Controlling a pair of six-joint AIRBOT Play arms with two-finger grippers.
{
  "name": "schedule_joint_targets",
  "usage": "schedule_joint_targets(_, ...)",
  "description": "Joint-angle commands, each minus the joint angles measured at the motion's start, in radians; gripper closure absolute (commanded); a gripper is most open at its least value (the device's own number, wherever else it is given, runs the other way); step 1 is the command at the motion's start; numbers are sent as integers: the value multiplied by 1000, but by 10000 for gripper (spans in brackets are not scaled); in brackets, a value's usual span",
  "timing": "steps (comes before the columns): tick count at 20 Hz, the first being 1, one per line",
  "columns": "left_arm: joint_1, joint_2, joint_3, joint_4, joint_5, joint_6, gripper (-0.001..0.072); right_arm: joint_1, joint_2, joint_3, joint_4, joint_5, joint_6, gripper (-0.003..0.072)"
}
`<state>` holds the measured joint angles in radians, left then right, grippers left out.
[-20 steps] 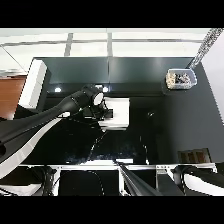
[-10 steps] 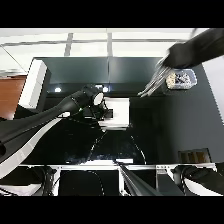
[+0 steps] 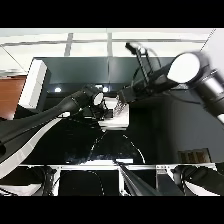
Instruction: Fold the box and place the chain.
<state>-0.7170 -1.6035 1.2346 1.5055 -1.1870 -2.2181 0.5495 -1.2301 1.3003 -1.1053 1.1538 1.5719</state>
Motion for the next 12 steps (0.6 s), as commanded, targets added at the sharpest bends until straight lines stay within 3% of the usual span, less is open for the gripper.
schedule_joint_targets(1,0,0,1,0,0,0,684,8,-12,-179,63,-238,30,667)
schedule_joint_targets(3,0,0,1,0,0,0,684,8,-21,-219,84,-262,42,665)
schedule_joint_targets(4,0,0,1,0,0,0,684,8,-22,-222,83,-260,42,594)
schedule_joint_targets(5,0,0,1,0,0,0,684,7,-21,-222,84,-260,42,349)
schedule_joint_targets(6,0,0,1,0,1,0,684,2,-20,-219,82,-248,39,259)
schedule_joint_targets(7,0,0,1,0,0,0,684,-10,-16,-217,76,-220,39,261)
schedule_joint_targets(9,0,0,1,0,0,0,684,-67,22,-216,51,-152,39,363)
schedule_joint_targets(12,0,0,1,0,0,0,684,-187,137,-216,-66,-34,32,370)
